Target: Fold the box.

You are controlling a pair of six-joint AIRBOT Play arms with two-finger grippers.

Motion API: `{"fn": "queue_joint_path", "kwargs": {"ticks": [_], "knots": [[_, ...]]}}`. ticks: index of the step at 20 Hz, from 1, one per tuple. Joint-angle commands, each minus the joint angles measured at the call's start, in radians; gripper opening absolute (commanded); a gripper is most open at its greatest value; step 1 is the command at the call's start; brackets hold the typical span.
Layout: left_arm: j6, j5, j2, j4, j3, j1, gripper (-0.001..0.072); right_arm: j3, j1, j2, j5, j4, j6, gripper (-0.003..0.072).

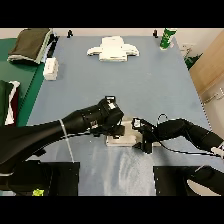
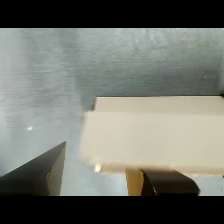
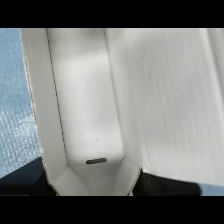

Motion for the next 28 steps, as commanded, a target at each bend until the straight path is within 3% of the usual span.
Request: {"fn": "queue_joint_path", "kwargs": {"ticks": [1, 2, 3, 4, 8, 13, 15, 18, 20, 21, 23, 25, 28], "knots": [[0.008, -0.157, 0.110, 0.043, 0.019, 0.033, 0.0531, 0.000, 0.000, -0.001, 0.000, 0.000, 0.000, 0.0592], [0.012, -0.199, 0.148, 0.046, 0.019, 0.047, 0.0500, 0.000, 0.000, -0.001, 0.000, 0.000, 0.000, 0.0593], [0.034, -0.237, 0.182, 0.046, 0.019, 0.059, 0.0216, 0.000, 0.000, -0.001, 0.000, 0.000, 0.000, 0.0592], [0.101, -0.264, 0.210, 0.045, 0.019, 0.065, 0.0016, 0.000, 0.000, -0.001, 0.000, 0.000, 0.000, 0.0592], [0.241, -0.306, 0.241, 0.034, 0.018, 0.064, 0.0016, 0.000, 0.000, -0.001, 0.000, 0.000, 0.000, 0.0592], [0.467, -0.099, 0.242, 0.028, 0.013, 0.064, 0.0015, 0.000, 0.000, -0.001, 0.000, 0.000, 0.000, 0.0593], [0.671, -0.020, 0.269, -0.062, -0.004, 0.092, 0.0015, 0.000, 0.000, -0.001, 0.000, 0.000, 0.000, 0.0592], [1.324, 0.050, 0.411, -0.400, -0.177, 0.236, 0.0015, 0.000, 0.000, -0.001, 0.000, 0.000, 0.000, 0.0593], [1.523, 0.108, 0.502, -0.457, -0.309, 0.367, 0.0017, 0.000, 0.000, -0.001, 0.000, 0.000, 0.000, 0.0592], [1.602, 0.139, 0.537, -0.458, -0.365, 0.427, 0.0026, 0.000, 0.000, -0.001, 0.000, 0.000, 0.000, 0.0592], [1.770, 0.200, 0.581, -0.523, -0.460, 0.538, 0.0696, 0.000, 0.000, -0.001, 0.000, 0.000, 0.000, 0.0593], [1.936, 0.289, 0.586, -0.635, -0.533, 0.601, 0.0698, 0.000, 0.000, -0.001, 0.000, 0.000, 0.000, 0.0593], [2.253, 0.436, 0.568, -0.830, -0.625, 0.618, 0.0699, 0.000, 0.000, -0.001, 0.000, -0.003, 0.000, 0.0592]]}}
